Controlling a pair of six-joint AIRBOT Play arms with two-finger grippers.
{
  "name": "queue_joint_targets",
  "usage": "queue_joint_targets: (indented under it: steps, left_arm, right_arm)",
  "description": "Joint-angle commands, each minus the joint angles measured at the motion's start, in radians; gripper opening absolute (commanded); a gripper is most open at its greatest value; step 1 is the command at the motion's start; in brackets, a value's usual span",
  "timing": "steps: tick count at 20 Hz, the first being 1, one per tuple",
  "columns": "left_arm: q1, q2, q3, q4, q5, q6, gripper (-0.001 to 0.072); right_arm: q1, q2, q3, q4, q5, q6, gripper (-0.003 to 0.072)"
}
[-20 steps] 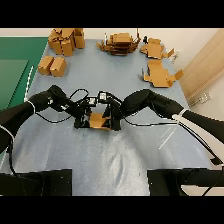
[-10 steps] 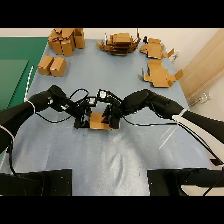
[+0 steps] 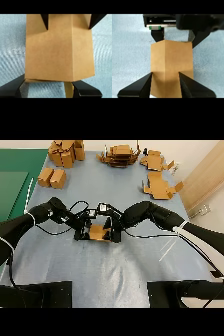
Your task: Fold the box.
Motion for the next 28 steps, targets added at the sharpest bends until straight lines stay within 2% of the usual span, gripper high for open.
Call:
queue_joint_targets:
  steps: [1, 6, 9, 10, 11, 12, 15, 19, 22, 26, 28]
  left_arm:
    - [0.000, 0.000, 0.000, 0.000, 0.000, 0.000, 0.0296]
    - [0.000, 0.000, 0.000, 0.000, -0.001, 0.000, 0.0296]
    - [0.000, 0.000, 0.000, -0.001, 0.000, 0.000, 0.0296]
    - [0.000, 0.000, 0.000, -0.001, -0.001, 0.000, 0.0297]
    - [0.000, 0.000, 0.000, -0.001, -0.001, 0.000, 0.0296]
    - [0.000, 0.000, 0.000, 0.000, 0.000, 0.000, 0.0296]
    - [0.000, 0.000, 0.000, -0.001, 0.000, 0.000, 0.0296]
    - [0.000, 0.000, 0.000, -0.002, -0.001, 0.000, 0.0296]
    - [0.000, 0.000, 0.000, -0.003, -0.001, 0.000, 0.0297]
    - [0.000, 0.000, 0.000, -0.003, 0.000, 0.000, 0.0296]
    - [0.000, 0.000, 0.000, -0.003, 0.001, 0.000, 0.0296]
  right_arm:
    - [0.009, 0.001, 0.001, -0.021, 0.043, 0.052, 0.0534]
    - [0.022, -0.006, 0.001, -0.101, 0.126, 0.085, 0.0532]
    - [0.022, -0.007, 0.002, -0.129, 0.144, 0.092, 0.0459]
    - [0.023, -0.005, 0.002, -0.122, 0.133, 0.092, 0.0459]
    - [0.027, -0.002, 0.002, -0.112, 0.108, 0.091, 0.0489]
    - [0.034, -0.003, 0.007, -0.109, 0.069, 0.089, 0.0548]
    - [0.068, -0.003, 0.010, -0.129, 0.004, 0.089, 0.0560]
    - [0.090, -0.005, 0.010, -0.166, 0.072, 0.169, 0.0559]
    - [0.090, -0.005, 0.010, -0.258, 0.137, 0.224, 0.0559]
    - [0.096, -0.003, 0.010, -0.315, 0.151, 0.225, 0.0558]
    - [0.126, 0.013, 0.010, -0.410, 0.158, 0.269, 0.0557]
